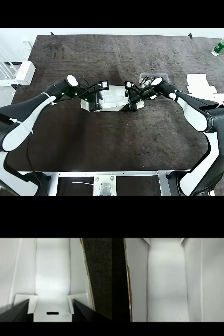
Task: Fold the box and place the chain.
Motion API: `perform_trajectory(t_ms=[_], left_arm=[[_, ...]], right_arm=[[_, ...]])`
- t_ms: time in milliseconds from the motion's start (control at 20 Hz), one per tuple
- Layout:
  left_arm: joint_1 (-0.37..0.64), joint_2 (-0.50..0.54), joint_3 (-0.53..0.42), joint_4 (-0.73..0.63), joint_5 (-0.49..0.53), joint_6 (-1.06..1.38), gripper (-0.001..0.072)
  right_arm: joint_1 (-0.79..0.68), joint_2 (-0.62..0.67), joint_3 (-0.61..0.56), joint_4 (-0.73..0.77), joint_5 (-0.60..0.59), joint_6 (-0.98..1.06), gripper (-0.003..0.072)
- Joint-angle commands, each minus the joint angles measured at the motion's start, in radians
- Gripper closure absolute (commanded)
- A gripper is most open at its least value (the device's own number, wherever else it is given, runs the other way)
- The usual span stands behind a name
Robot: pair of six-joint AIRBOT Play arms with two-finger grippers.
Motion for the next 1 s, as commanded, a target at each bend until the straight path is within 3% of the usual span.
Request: perform_trajectory(t_ms=[0, 200, 250, 300, 350, 400, 600, 650, 700, 950], left_arm=[[0.0, 0.0, 0.001, 0.0, -0.001, 0.002, 0.0082], [0.0, 0.0, 0.001, 0.001, 0.005, 0.002, 0.0083], [0.0, 0.0, 0.001, 0.006, 0.005, 0.002, 0.0113], [0.0, 0.001, 0.001, 0.016, 0.003, 0.003, 0.0326], [0.0, 0.001, 0.001, 0.028, 0.002, 0.003, 0.0396], [0.0, 0.001, 0.001, 0.038, -0.009, 0.004, 0.0431], [0.037, 0.003, 0.001, 0.039, -0.084, 0.019, 0.0435], [0.055, 0.004, 0.001, 0.032, -0.102, 0.02, 0.0572], [0.074, 0.008, 0.001, 0.028, -0.121, 0.024, 0.0639], [0.118, 0.013, 0.014, 0.026, -0.185, 0.025, 0.0689]], right_arm=[[0.001, -0.001, 0.0, 0.0, 0.0, 0.0, 0.0147], [0.001, -0.001, 0.0, 0.0, 0.0, 0.0, 0.0147], [0.001, -0.001, 0.0, 0.0, 0.0, 0.0, 0.0147], [0.001, -0.001, 0.0, 0.0, 0.0, 0.0, 0.0147], [0.001, -0.001, 0.0, 0.0, 0.0, 0.0, 0.0147], [0.001, -0.001, 0.0, 0.0, 0.0, 0.0, 0.0147], [0.001, -0.001, 0.0, 0.0, 0.0, 0.0, 0.0147], [0.001, -0.001, 0.0, 0.0, 0.0, 0.0, 0.0147], [0.001, -0.001, 0.0, 0.0, 0.0, 0.0, 0.0147], [0.001, -0.001, 0.0, 0.0, 0.0, 0.0, 0.0147]])
